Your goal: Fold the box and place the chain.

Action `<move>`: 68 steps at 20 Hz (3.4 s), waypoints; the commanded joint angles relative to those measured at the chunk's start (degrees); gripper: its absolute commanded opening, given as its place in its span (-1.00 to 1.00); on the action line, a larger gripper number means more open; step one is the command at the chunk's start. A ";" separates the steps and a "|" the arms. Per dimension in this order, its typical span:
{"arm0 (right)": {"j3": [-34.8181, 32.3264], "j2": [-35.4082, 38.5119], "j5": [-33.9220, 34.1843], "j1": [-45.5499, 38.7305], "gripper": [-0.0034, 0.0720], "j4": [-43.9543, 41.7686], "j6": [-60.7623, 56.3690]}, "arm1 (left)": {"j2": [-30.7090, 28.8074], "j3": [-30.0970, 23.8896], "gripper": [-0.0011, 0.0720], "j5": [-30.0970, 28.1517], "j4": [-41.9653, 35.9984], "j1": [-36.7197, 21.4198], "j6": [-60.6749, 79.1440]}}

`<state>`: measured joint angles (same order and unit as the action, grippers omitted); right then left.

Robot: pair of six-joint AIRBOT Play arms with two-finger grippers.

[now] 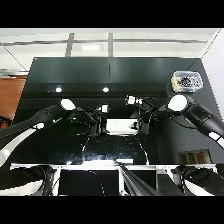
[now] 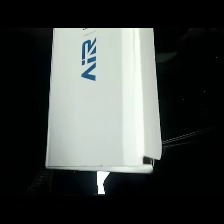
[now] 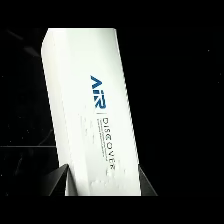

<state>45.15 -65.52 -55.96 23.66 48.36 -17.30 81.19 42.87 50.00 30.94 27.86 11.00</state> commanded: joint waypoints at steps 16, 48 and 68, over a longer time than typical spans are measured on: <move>0.17 0.00 -0.57 0.02 -0.09 -1.81 -0.28 | 0.00 0.02 -0.02 0.11 0.07 0.02 0.07; -2.08 -0.85 -0.59 0.02 -0.09 -1.40 -1.81 | 0.00 0.02 -0.02 0.17 0.07 0.02 0.07; -0.96 -0.33 0.09 -0.09 -0.09 1.64 -2.45 | 0.00 0.02 -0.02 0.17 0.07 0.02 0.07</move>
<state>44.16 -65.89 -55.99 23.62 49.36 -19.55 81.19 42.87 50.11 30.92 27.86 10.98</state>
